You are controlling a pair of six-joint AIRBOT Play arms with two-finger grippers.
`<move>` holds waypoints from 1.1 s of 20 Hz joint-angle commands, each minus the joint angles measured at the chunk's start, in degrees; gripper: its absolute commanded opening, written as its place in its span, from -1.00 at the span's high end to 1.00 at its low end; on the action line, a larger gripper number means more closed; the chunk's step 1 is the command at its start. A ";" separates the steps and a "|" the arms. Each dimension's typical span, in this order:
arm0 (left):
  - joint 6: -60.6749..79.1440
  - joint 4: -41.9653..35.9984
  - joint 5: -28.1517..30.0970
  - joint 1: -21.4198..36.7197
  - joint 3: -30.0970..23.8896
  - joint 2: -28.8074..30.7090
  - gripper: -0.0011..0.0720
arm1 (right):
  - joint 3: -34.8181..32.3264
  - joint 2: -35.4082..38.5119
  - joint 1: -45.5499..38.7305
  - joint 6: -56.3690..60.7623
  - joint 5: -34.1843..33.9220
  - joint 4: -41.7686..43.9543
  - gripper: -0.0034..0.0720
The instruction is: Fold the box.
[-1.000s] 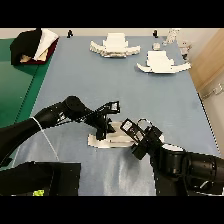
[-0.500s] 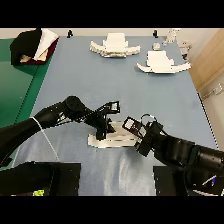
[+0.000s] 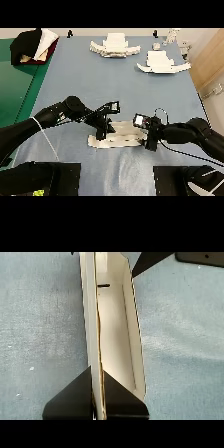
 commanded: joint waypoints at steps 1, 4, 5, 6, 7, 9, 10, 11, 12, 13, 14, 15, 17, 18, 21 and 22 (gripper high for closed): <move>0.02 0.02 -0.04 -0.02 -0.02 0.00 0.94 | -0.48 -2.29 -6.34 -18.34 0.94 13.18 -1.00; 0.02 0.02 -0.04 -0.02 -0.02 0.00 0.94 | -0.46 -5.66 -6.64 -20.76 -0.11 16.37 -1.00; 0.02 0.02 -0.02 -0.02 -0.02 0.00 0.94 | -0.46 -6.23 -6.64 -20.70 -1.66 16.41 -1.00; 0.02 0.02 -0.02 -0.02 -0.02 0.00 0.94 | -0.46 -6.43 -6.67 -20.68 -3.78 16.06 -1.00; 0.02 0.02 -0.02 -0.02 -0.02 0.00 0.94 | -0.46 -6.36 -6.67 -20.70 -5.25 15.43 -0.99; 0.02 0.02 -0.07 -0.02 -0.02 0.00 0.94 | -0.35 -6.25 -6.67 -20.70 -5.99 15.17 -0.99; 0.02 0.02 -0.04 -0.02 -0.02 0.00 0.94 | -0.37 -6.21 -6.67 -20.61 -5.99 15.08 -0.98; 0.02 0.02 -0.02 -0.02 -0.02 0.00 0.94 | -0.44 -6.32 -6.69 -20.81 -5.77 15.10 -0.98; 0.02 0.02 -0.04 -0.02 -0.02 0.00 0.94 | -0.48 -6.78 -6.78 -22.86 -4.94 15.30 -0.98; 0.02 0.02 -0.04 -0.02 -0.02 0.00 0.94 | -0.48 -7.52 -7.21 -24.39 -4.46 15.80 -0.98; 0.02 0.02 -0.04 -0.02 -0.02 0.00 0.94 | -0.48 -8.41 -8.17 -26.49 -4.52 16.87 -0.98; 0.02 0.02 -0.04 -0.02 -0.02 0.00 0.94 | -0.48 -9.29 -9.18 -28.76 -4.76 18.25 -0.98; 0.02 0.02 -0.04 -0.02 -0.02 0.00 0.94 | -0.48 -10.38 -10.71 -31.50 -5.35 20.35 -0.98; 0.02 0.02 -0.02 -0.02 -0.02 0.00 0.94 | -0.48 -10.78 -11.02 -31.50 -5.51 20.76 -0.98; 0.02 0.02 -0.04 -0.02 -0.02 0.00 0.94 | -0.48 -12.20 -10.93 -31.47 -5.73 20.96 -0.98; 0.02 0.02 -0.04 -0.02 -0.02 0.00 0.94 | -0.48 -12.44 -10.75 -31.45 -5.60 20.94 -0.98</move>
